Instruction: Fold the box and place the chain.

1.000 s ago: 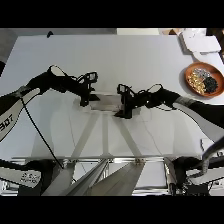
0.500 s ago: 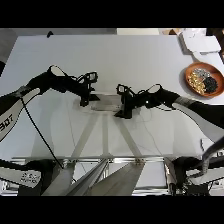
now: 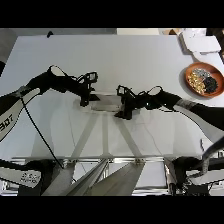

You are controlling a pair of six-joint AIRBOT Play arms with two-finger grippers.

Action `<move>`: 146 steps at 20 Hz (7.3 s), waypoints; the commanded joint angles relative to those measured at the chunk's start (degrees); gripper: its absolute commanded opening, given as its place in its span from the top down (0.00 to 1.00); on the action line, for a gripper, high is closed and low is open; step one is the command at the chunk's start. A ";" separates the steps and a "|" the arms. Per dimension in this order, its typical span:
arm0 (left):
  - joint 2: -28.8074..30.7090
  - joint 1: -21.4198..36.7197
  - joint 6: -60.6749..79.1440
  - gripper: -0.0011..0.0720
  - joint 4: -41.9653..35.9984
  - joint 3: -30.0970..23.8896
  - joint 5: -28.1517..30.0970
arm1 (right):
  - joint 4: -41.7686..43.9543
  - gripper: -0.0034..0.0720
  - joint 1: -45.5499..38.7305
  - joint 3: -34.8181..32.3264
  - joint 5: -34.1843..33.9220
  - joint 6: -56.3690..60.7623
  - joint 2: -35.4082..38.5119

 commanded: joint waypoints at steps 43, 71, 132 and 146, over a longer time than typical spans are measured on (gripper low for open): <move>0.26 0.09 0.00 0.71 -0.35 0.07 -0.35 | -0.90 0.26 0.00 -0.31 1.20 0.24 0.13; 3.89 0.72 -28.72 0.97 -10.21 -1.33 15.65 | -0.87 0.26 0.00 -0.31 1.20 0.24 0.13; 6.86 -0.02 -2.29 0.48 11.41 -6.21 -3.41 | -0.87 0.26 0.00 -0.31 1.20 0.24 0.13; 6.86 -0.39 0.90 0.62 10.78 -6.21 -0.24 | -0.87 0.26 0.00 -0.31 1.20 0.24 0.13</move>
